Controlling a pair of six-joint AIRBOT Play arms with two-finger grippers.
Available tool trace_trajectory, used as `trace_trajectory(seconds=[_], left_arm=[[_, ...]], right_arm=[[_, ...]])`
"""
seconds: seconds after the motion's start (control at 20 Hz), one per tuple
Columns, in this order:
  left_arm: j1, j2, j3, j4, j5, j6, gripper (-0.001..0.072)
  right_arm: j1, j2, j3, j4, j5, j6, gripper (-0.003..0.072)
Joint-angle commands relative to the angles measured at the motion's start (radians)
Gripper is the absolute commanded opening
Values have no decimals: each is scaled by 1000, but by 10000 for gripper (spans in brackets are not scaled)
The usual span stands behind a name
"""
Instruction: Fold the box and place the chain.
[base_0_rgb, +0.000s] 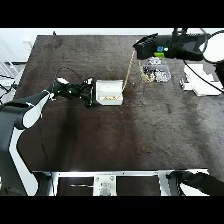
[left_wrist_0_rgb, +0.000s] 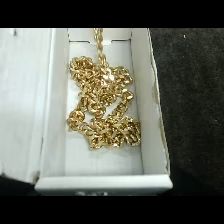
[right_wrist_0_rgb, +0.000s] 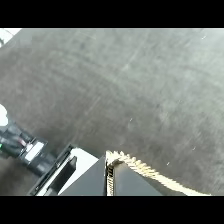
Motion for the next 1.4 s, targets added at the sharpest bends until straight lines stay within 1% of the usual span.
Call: trace_trajectory(seconds=[0.0, 0.2, 0.35, 0.45, 0.7, 0.85, 0.9, 1.05, 1.15, 1.2, 1.3, 1.35], left_arm=[[-1, 0, 0, 0, 0, 0, 471], [-1, 0, 0, 0, 0, 0, 471], [-1, 0, 0, 0, 0, 0, 471], [-1, 0, 0, 0, 0, 0, 471], [-1, 0, 0, 0, 0, 0, 471], [-1, 0, 0, 0, 0, 0, 471], [-1, 0, 0, 0, 0, 0, 471], [-1, 0, 0, 0, 0, 0, 471], [-1, 0, 0, 0, 0, 0, 471], [-1, 0, 0, 0, 0, 0, 471], [-1, 0, 0, 0, 0, 0, 471], [-1, 0, 0, 0, 0, 0, 471]], right_arm=[[45, 6, -69, -46, -47, 81, 6], [48, 6, -184, -48, -89, 144, 6], [73, 5, -244, -48, -124, 171, 6], [107, -9, -269, -48, -171, 188, 6], [193, -138, -276, -44, -253, 217, 6], [208, -225, -276, -10, -367, 217, 6], [208, -252, -276, 26, -401, 217, 6], [213, -309, -276, 103, -419, 216, 6], [222, -346, -276, 103, -440, 216, 7], [222, -359, -276, 103, -445, 216, 33], [214, -359, -276, 101, -442, 203, 411], [203, -349, -276, 99, -437, 182, 440]])
